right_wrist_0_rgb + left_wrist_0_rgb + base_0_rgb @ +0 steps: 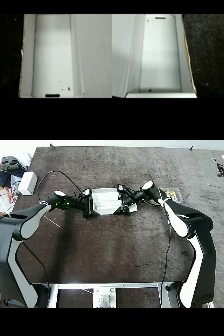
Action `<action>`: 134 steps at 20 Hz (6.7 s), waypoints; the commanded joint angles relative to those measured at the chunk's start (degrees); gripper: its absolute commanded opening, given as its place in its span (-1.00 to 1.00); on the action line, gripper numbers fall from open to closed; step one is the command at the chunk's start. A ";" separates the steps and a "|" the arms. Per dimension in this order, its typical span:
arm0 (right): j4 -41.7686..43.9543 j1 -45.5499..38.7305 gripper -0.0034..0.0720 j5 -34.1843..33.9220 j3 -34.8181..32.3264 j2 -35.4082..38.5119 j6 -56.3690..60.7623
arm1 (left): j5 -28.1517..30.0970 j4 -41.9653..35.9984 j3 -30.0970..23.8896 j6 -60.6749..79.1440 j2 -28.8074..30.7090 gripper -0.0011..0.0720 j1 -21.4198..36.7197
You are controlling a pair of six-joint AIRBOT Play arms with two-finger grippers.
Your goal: Fold the box and place the chain.
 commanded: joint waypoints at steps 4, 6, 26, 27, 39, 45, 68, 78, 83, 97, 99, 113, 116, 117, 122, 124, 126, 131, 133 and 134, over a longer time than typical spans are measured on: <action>-0.02 -0.02 0.28 0.00 -0.02 0.04 -0.02 | -0.17 -0.07 0.07 0.02 -0.02 -0.02 -0.02; 0.00 -0.02 0.28 0.02 -0.02 0.04 0.00 | -0.17 -0.07 0.07 0.02 -0.02 -0.02 -0.02; -7.19 -0.94 0.98 2.71 0.02 3.76 6.49 | -0.17 -0.04 0.07 0.02 -0.02 -0.02 -0.02; -7.50 -1.38 0.98 3.08 0.02 4.31 6.47 | -0.17 -0.04 0.07 0.02 -0.02 -0.02 -0.02; -0.70 -6.29 0.16 8.52 0.02 12.50 17.97 | -0.17 -0.04 0.07 0.02 -0.02 -0.02 -0.02; 7.52 -1.86 -0.88 1.79 0.00 12.28 17.84 | -0.17 -0.04 0.07 0.02 -0.02 -0.02 -0.02; -0.66 0.46 -0.88 -14.84 -0.11 6.34 13.29 | -0.17 -0.07 0.07 0.02 -0.04 -0.02 -0.02; -5.68 -2.58 -0.80 -1.20 -0.07 17.70 15.69 | -0.17 -0.07 0.07 0.02 -0.02 -0.02 -0.02; -12.92 -3.85 0.96 4.66 -0.24 16.79 20.31 | -0.17 -0.04 0.07 0.02 -0.02 -0.02 -0.02; -15.82 -0.42 0.96 0.70 -0.24 9.20 10.73 | -0.20 -0.07 0.07 0.02 -0.02 -0.02 -0.02; -15.80 0.15 0.95 0.94 -0.24 9.20 10.73 | -0.20 -0.07 0.07 0.00 -0.02 -0.02 -0.02; -12.57 3.19 -0.38 0.81 -0.33 9.18 10.86 | -0.22 -0.07 0.07 0.02 -0.02 -0.02 -0.02; -12.39 4.17 -0.38 -1.09 -0.35 8.90 10.88 | -0.22 -0.07 0.07 0.02 -0.02 -0.02 -0.02; -12.39 4.15 -0.38 -1.31 -0.39 8.70 10.88 | -0.24 -0.07 0.07 0.00 -0.02 -0.02 -0.02; -11.26 4.17 0.03 -1.29 -0.46 8.22 10.88 | -0.26 -0.07 0.07 0.02 -0.02 -0.02 -0.02; -11.32 4.15 0.08 -1.29 -0.46 8.22 10.88 | -0.26 -0.07 0.07 0.00 -0.04 -0.02 -0.02; -11.34 4.15 0.23 -0.90 -0.44 8.24 10.91 | -0.28 -0.07 0.07 0.00 -0.02 -0.02 -0.02; -12.31 4.13 0.96 -0.85 -0.44 8.24 14.49 | -0.31 -0.07 0.07 0.00 -0.02 -0.02 -0.02; -14.16 4.13 0.50 -0.76 -0.42 8.28 16.11 | -0.31 -0.07 0.07 0.00 -0.04 -0.02 -0.02; -15.47 4.09 0.00 -0.22 -0.42 8.37 16.57 | -0.33 -0.07 0.07 0.00 -0.02 -0.02 -0.02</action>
